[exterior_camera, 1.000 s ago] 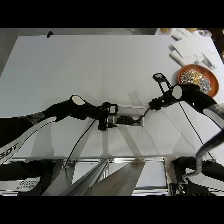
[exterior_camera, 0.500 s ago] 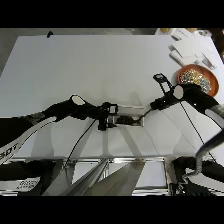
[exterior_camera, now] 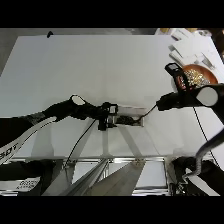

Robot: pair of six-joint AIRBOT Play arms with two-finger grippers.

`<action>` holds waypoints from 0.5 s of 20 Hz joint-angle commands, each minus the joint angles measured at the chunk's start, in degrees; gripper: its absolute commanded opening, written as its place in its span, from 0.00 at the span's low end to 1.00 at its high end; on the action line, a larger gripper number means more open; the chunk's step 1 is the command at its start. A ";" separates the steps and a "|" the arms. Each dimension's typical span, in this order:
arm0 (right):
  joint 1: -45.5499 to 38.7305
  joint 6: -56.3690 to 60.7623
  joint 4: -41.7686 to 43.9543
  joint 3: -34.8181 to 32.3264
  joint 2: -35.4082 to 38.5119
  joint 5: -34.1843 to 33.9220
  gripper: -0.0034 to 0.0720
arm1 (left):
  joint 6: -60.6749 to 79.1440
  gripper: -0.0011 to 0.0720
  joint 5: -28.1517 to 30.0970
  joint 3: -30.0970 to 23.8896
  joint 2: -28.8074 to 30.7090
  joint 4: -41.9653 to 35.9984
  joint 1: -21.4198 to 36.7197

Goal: Fold the box and place the chain.

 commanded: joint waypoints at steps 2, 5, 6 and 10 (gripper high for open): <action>3.39 -0.66 8.04 0.07 11.47 6.75 0.07 | 0.02 0.36 0.02 0.00 0.00 0.02 0.02; 6.58 -0.72 15.58 0.07 14.16 7.13 0.07 | 0.02 0.36 0.02 0.00 0.00 0.02 0.02; 8.17 -0.92 16.48 0.07 13.92 6.54 0.07 | 0.02 0.36 0.02 0.00 0.00 0.02 0.02; 15.30 -5.25 15.89 0.07 8.63 -1.01 0.07 | 0.00 0.36 0.00 0.00 0.00 0.02 0.02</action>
